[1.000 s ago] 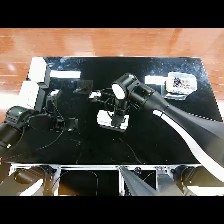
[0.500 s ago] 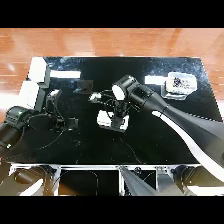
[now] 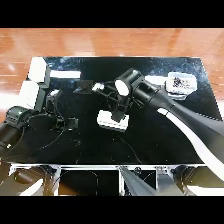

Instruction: Fold the box and place the chain.

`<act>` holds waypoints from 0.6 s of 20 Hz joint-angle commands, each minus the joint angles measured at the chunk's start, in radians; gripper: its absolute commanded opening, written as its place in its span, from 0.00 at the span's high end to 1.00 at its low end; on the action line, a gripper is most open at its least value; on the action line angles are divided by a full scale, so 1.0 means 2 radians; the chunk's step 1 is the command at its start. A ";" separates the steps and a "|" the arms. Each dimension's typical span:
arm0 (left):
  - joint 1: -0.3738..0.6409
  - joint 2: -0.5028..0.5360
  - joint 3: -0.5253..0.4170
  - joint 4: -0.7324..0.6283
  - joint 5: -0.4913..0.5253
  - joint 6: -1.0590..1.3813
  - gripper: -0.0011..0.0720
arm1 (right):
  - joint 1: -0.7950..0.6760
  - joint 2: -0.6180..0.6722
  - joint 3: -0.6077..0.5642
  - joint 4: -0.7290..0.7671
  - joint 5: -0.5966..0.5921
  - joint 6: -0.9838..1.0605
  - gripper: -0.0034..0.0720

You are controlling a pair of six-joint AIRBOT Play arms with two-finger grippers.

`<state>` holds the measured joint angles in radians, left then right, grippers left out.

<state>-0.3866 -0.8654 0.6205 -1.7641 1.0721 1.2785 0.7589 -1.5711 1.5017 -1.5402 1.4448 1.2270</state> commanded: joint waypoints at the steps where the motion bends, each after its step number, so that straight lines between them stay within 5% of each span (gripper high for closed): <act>1: 0.000 0.000 0.000 -0.001 0.002 0.000 0.35 | -0.034 0.033 0.002 0.032 -0.012 0.123 0.95; 4: 0.000 0.000 0.000 -0.005 0.002 0.000 0.35 | -0.092 0.138 -0.129 0.129 -0.122 0.254 0.94; 8: 0.000 0.000 0.000 -0.005 -0.005 0.001 0.35 | -0.103 0.316 -0.413 0.340 -0.446 0.394 0.93; 12: -0.004 0.000 0.000 -0.023 -0.022 0.001 0.35 | -0.077 0.298 -0.447 0.394 -0.429 0.328 0.92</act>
<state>-0.3893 -0.8658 0.6205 -1.7908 1.0573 1.2793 0.5877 -1.0050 0.7120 -0.9112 0.6956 1.8874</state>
